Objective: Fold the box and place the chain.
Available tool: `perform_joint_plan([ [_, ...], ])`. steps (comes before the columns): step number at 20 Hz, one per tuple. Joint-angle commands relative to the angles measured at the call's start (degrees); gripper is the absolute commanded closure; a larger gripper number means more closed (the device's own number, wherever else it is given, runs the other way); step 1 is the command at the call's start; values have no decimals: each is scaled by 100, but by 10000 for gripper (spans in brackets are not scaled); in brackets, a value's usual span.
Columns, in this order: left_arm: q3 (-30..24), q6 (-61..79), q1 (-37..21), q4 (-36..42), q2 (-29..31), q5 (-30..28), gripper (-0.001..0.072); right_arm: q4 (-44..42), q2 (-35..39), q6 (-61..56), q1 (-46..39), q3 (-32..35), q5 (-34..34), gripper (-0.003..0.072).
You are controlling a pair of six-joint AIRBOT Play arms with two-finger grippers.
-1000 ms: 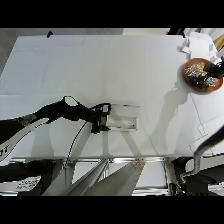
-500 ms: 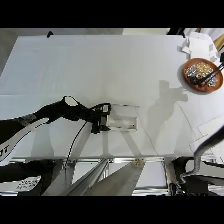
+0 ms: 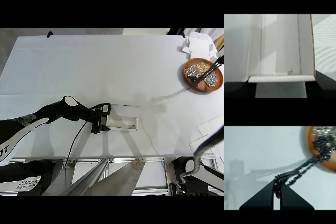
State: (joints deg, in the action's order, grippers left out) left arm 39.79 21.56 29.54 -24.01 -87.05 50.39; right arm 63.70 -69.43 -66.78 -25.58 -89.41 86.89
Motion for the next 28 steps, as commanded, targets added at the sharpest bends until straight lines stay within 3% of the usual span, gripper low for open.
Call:
perform_joint_plan([
  [1,4,2,-4,0,2,0,502,-702,372,85,166,7,669,665],
  [8,4,2,-4,0,4,0,502,-684,1023,90,1650,181,970,665],
  [14,4,2,-4,0,4,-2,502,-649,1222,79,2435,345,1091,665],
  [18,4,2,-4,-2,4,0,502,-654,1421,87,2911,1150,879,665],
  [28,4,2,-4,-2,4,-2,502,-645,1526,90,4450,3178,-756,665],
])
